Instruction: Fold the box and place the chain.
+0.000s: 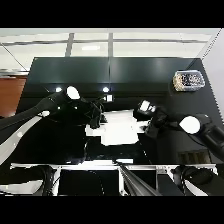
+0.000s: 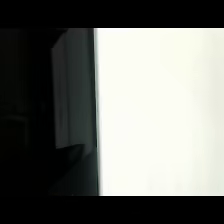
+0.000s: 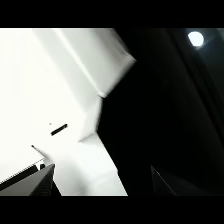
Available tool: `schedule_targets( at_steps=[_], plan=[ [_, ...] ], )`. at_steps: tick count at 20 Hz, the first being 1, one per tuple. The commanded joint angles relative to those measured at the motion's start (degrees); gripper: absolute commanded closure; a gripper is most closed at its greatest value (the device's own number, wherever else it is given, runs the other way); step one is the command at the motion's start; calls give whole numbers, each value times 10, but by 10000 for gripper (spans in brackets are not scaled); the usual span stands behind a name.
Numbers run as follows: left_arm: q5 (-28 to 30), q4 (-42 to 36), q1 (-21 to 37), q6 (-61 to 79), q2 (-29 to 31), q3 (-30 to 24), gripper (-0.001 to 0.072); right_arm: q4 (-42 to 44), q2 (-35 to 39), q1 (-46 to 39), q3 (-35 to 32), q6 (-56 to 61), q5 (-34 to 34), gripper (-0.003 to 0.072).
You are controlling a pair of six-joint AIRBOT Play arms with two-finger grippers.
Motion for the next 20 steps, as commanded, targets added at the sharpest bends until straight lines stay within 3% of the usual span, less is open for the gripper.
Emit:
schedule_targets(
  at_steps=[1, 8, 20],
  plan=[
    [21, 21, -9, 22, -2, -1, 683, 17, -38, 30, -5, -87, 16, -20],
    [21, 21, -10, 22, -3, -1, 683, 66, -86, 30, -7, -183, 58, -20],
    [21, 21, -10, 22, -3, -1, 683, 82, -87, -1, -23, -209, 79, -20]
  ],
)
